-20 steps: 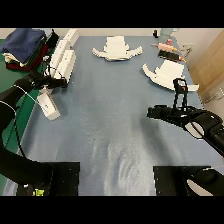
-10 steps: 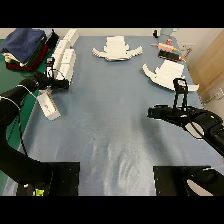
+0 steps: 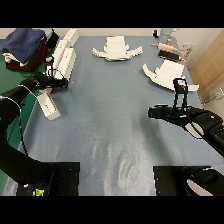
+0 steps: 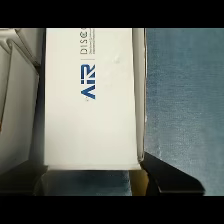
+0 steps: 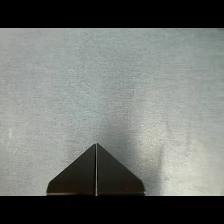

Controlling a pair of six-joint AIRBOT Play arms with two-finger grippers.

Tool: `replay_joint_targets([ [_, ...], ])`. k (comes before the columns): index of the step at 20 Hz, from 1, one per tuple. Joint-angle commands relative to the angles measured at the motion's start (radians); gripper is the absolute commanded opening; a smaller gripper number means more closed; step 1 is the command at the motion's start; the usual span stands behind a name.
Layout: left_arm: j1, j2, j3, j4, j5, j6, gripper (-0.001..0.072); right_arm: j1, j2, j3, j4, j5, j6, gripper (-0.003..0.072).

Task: Fold the box.

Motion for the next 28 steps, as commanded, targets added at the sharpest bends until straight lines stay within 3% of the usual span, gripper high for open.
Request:
replay_joint_targets([
  [1, 0.000, -0.001, 0.001, -0.003, 0.008, -0.005, 0.0466, -0.001, 0.000, 0.001, 0.000, 0.001, 0.000, 0.0011],
  [6, 0.000, -0.001, 0.000, -0.007, 0.008, -0.005, 0.0468, -0.001, 0.000, 0.001, 0.000, 0.000, 0.000, 0.0011],
  [7, 0.000, -0.001, 0.000, -0.011, 0.007, -0.005, 0.0506, -0.001, 0.000, 0.001, 0.000, 0.000, 0.000, 0.0011],
  [8, 0.000, -0.001, 0.000, -0.011, 0.007, -0.005, 0.0589, -0.001, 0.000, 0.001, 0.000, 0.000, 0.000, 0.0011],
  [9, 0.000, -0.001, 0.000, -0.011, 0.007, -0.005, 0.0613, -0.001, 0.000, 0.001, 0.000, 0.000, 0.000, 0.0011],
  [15, 0.000, 0.000, 0.001, -0.010, 0.000, -0.005, 0.0616, -0.001, 0.000, 0.001, 0.000, 0.000, 0.000, 0.0011],
  [17, 0.001, -0.001, 0.001, -0.010, -0.005, -0.006, 0.0702, -0.001, 0.000, 0.001, 0.000, 0.000, 0.000, 0.0011],
  [18, 0.001, 0.000, 0.001, -0.010, -0.015, -0.006, 0.0701, -0.001, 0.000, 0.001, 0.000, 0.000, 0.000, 0.0011],
  [23, 0.004, 0.006, 0.002, -0.010, -0.112, -0.006, 0.0702, -0.001, 0.000, 0.001, 0.000, 0.001, 0.000, 0.0011],
  [28, 0.030, 0.087, 0.002, 0.004, -0.250, -0.057, 0.0701, -0.001, 0.000, 0.001, 0.000, 0.001, 0.000, 0.0011],
])
